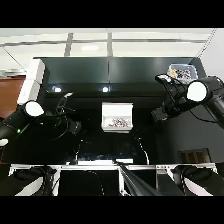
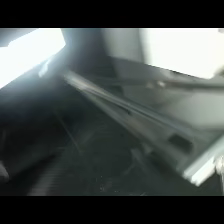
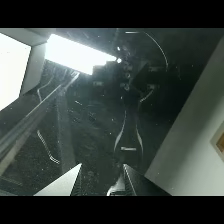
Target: Fold the box and place the chain.
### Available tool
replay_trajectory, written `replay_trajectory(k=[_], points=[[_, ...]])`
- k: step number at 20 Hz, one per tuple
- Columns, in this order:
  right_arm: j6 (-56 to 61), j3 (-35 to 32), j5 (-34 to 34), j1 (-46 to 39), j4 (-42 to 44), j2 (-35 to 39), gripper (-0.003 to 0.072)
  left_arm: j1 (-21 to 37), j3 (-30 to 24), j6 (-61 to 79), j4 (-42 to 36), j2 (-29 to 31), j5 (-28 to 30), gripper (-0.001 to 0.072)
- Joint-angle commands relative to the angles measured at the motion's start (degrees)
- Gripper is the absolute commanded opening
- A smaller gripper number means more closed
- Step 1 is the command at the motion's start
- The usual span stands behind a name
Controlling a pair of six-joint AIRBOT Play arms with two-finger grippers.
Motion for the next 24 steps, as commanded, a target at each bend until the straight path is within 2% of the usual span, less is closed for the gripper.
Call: replay_trajectory(k=[1,3,5,6,8,12,18,24], points=[[0.87,-0.02,-0.26,-0.02,-0.13,0.02,0.0306,0.74,-2.89,44.87,-10.21,-1.38,0.07,0.0718],[2.71,-0.02,-0.31,-0.02,-0.13,0.02,0.0306,-2.82,-2.86,61.79,-10.73,-1.66,4.52,0.0718],[3.80,-0.02,-0.24,0.02,0.17,0.02,0.0306,-7.21,-2.84,67.19,-11.85,-2.34,13.84,0.0717],[4.31,-0.02,-0.26,0.02,0.37,0.02,0.0306,-8.04,-2.14,67.38,-14.21,-4.39,16.04,0.0717],[4.46,-0.02,-0.28,0.02,0.39,0.02,0.0306,-8.22,1.05,70.12,-15.47,-10.21,13.70,0.0717],[4.85,-0.02,0.17,0.02,1.36,0.02,0.0306,-8.22,5.14,70.99,-15.56,-15.39,13.03,0.0717],[4.85,-0.02,-2.05,0.02,1.55,0.02,0.0306,-11.26,5.73,74.60,-17.07,-16.87,14.47,0.0717],[4.83,-0.02,-2.32,0.02,1.57,0.02,0.0306,-11.65,6.45,74.44,-19.26,-18.73,14.71,0.0717]])
